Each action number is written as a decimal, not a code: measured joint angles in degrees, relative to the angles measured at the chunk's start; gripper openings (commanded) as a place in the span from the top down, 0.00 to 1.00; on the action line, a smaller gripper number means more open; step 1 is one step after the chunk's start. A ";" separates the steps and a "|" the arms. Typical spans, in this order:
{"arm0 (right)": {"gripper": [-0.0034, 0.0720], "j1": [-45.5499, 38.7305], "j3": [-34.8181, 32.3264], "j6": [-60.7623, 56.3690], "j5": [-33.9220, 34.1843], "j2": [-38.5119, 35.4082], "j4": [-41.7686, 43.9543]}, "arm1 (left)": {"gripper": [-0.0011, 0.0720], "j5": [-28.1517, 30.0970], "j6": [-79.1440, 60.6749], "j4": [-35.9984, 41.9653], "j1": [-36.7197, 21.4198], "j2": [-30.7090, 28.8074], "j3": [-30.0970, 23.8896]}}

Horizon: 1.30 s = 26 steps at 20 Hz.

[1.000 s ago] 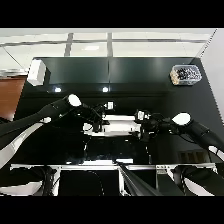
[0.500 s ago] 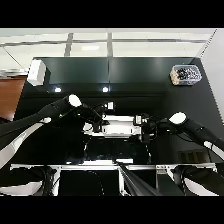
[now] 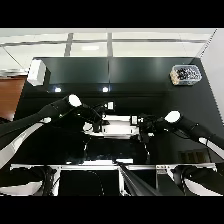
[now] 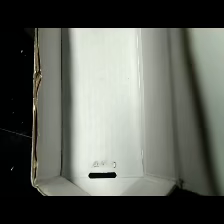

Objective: Fold the box and place the chain.

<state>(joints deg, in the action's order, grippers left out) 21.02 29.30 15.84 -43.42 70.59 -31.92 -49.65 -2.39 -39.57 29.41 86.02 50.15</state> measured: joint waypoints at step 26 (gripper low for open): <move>0.11 1.62 0.94 -5.20 2.67 1.16 -3.45 | 0.95 0.22 0.00 0.02 0.00 0.00 0.00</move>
<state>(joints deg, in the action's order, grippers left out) 22.63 30.24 10.63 -40.75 71.75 -35.38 -49.43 -2.39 -39.55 29.41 86.02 50.15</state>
